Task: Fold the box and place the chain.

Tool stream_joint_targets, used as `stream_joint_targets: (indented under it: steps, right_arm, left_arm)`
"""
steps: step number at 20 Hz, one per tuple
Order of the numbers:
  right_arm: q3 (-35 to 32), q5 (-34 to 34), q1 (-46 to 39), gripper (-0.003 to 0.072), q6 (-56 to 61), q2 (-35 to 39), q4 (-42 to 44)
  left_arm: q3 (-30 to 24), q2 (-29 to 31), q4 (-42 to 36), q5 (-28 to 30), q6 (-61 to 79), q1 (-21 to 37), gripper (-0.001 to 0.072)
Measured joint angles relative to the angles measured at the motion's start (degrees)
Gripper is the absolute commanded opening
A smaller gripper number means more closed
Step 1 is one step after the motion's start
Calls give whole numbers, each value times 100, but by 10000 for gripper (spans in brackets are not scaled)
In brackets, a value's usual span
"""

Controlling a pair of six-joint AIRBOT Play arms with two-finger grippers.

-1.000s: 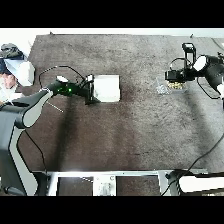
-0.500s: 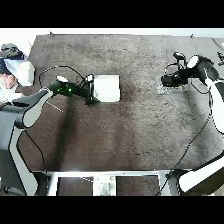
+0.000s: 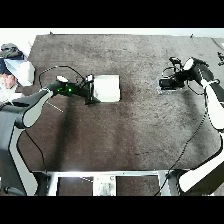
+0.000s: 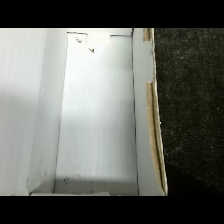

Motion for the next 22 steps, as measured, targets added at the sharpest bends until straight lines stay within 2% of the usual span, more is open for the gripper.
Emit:
stream_joint_targets:
  steps: [2, 3, 4, 9, 14, 18, 22]
  right_arm:
    - [2, 22, 13, 159, -4, -15, -4]
    - [2, 35, 15, 109, -7, -26, -7]
    - [2, 37, 15, 5, -22, -26, -22]
    - [9, 98, 22, -11, -48, 103, -20]
    - [9, 83, 22, -11, -76, 568, -22]
    - [7, 107, 17, -11, -192, 1189, 153]
    - [9, -181, 72, -11, -433, 2199, 461]
  left_arm:
    - [0, 0, 0, 0, 0, 0, 353]
    - [0, 0, 0, 0, 0, 0, 352]
    - [0, 0, 0, 0, 0, 0, 352]
    - [0, 0, 0, 0, 0, 0, 352]
    - [0, 0, 2, 0, 0, 0, 352]
    - [0, 0, 2, 0, 0, 0, 352]
    - [0, 0, 0, 0, 0, 0, 352]
